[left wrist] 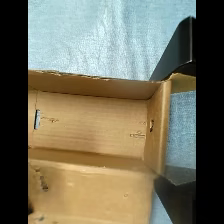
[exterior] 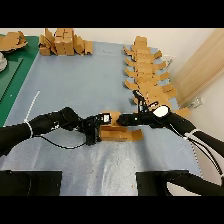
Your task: Fold the box.
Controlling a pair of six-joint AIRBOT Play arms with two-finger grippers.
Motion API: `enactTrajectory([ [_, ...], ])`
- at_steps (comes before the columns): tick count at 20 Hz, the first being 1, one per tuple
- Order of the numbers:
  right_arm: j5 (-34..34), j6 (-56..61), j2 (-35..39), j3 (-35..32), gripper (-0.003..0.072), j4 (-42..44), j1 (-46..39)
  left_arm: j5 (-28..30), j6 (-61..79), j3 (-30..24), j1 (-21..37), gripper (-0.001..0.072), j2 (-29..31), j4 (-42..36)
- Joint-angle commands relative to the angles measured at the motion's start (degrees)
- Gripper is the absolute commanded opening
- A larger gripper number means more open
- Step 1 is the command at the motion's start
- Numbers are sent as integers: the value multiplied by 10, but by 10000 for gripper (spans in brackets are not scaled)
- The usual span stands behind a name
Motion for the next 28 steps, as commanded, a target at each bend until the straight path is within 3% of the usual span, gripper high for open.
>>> enactTrajectory([
  [1, 1, -16, -23, 1, 0, -1, -1, 0, 0, 1, 0, 604, 0, 0],
  [11, -4, -35, -36, 0, 1, -2, -1, 1, 0, 1, 0, 604, 0, 0],
  [14, -35, -35, -35, 1, 1, -3, -4, 0, 0, 0, 0, 604, 0, 0],
  [17, -73, -35, -1, 3, 2, -13, -34, 0, 0, 0, 0, 604, 0, 0],
  [19, -62, -19, 50, 3, 2, -33, -79, 0, 0, 0, 0, 604, 0, 0],
  [21, -13, 43, 109, 2, 3, -103, -128, 0, 0, 0, 0, 604, 0, 0],
  [23, 81, 71, 155, 1, 4, -192, -150, 1, 0, 1, 0, 604, 0, 0],
  [28, 290, 15, 225, -2, 48, -284, -115, 0, 0, 0, 0, 604, 0, 0],
])
